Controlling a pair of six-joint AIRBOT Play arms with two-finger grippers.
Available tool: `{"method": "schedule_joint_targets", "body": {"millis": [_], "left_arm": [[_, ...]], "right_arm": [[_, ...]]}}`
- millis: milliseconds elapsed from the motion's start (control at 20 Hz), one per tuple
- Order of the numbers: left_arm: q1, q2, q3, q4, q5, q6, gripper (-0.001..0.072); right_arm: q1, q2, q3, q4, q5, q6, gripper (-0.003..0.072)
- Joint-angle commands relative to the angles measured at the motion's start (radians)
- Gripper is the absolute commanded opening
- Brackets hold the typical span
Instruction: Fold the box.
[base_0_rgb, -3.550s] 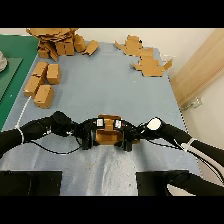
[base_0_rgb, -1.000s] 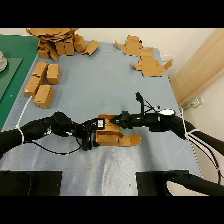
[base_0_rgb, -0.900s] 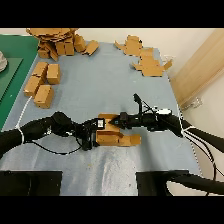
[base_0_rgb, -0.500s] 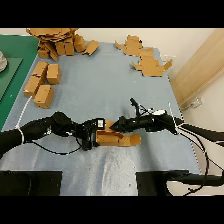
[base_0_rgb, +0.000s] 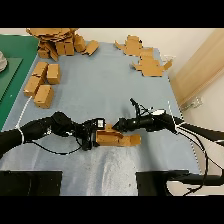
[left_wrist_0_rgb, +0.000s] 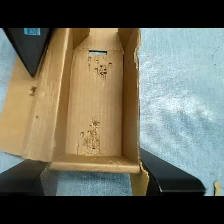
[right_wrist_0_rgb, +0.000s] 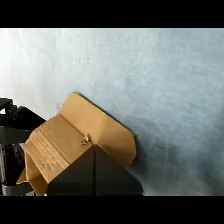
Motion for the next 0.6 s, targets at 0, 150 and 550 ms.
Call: {"method": "schedule_joint_targets", "body": {"millis": [0,150,550], "left_arm": [[0.000,0.000,0.001,0.000,0.000,0.000,0.0345],[0.000,0.000,0.001,0.000,0.000,0.000,0.0345],[0.000,0.000,0.001,0.000,0.000,0.000,0.0345]], "right_arm": [[-0.022,0.048,0.021,0.000,-0.027,-0.028,0.0002],[-0.091,0.172,0.023,-0.069,-0.124,-0.021,0.0001],[0.027,0.592,-0.037,-0.626,0.156,0.043,0.0005]]}}
